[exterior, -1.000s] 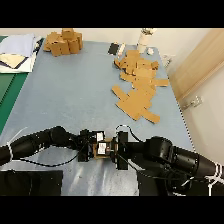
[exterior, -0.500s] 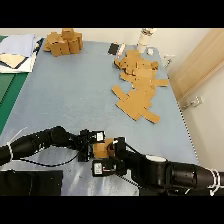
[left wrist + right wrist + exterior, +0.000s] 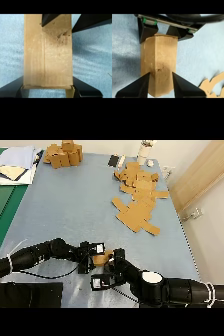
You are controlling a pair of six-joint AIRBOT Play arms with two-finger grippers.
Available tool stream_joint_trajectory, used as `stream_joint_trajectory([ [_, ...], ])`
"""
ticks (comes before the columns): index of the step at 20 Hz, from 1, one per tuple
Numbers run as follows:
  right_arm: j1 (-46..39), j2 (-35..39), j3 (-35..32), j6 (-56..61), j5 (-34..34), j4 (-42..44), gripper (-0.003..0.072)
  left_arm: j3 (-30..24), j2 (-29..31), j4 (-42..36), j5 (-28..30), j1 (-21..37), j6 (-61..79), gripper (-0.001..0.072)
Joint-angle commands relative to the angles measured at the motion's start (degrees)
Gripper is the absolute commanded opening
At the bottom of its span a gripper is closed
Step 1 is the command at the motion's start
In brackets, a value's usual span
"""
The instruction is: Fold the box.
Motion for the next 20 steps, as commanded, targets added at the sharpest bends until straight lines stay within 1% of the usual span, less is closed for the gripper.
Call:
stream_joint_trajectory([
  [1,1.01,-0.28,0.17,1.51,-0.07,-1.97,0.0398,0.02,0.00,0.04,-0.02,-0.02,0.11,0.0523],
  [2,1.70,0.15,0.35,1.53,-0.26,-1.90,0.0398,0.02,0.00,0.04,0.00,-0.02,0.11,0.0522],
  [4,2.45,0.98,0.48,1.53,-0.70,-1.90,0.0282,0.02,0.00,0.04,0.02,-0.02,0.11,0.0522],
  [11,3.48,2.27,2.14,1.49,-3.65,-3.02,0.0281,0.02,0.00,0.04,0.02,-0.02,0.11,0.0522],
  [14,3.43,2.27,2.19,1.51,-3.56,-4.48,0.0279,0.02,0.00,0.04,0.00,-0.02,0.11,0.0522],
  [15,3.39,2.25,2.19,1.53,-3.58,-5.20,0.0258,0.02,0.00,0.04,0.00,-0.02,0.11,0.0522],
  [16,3.26,2.14,2.19,1.53,-3.61,-5.68,0.0172,0.02,0.00,0.04,0.02,-0.02,0.11,0.0522],
  [20,2.45,0.33,2.16,2.16,-3.26,-6.21,0.0169,0.02,0.00,0.04,0.00,-0.02,0.11,0.0522],
])
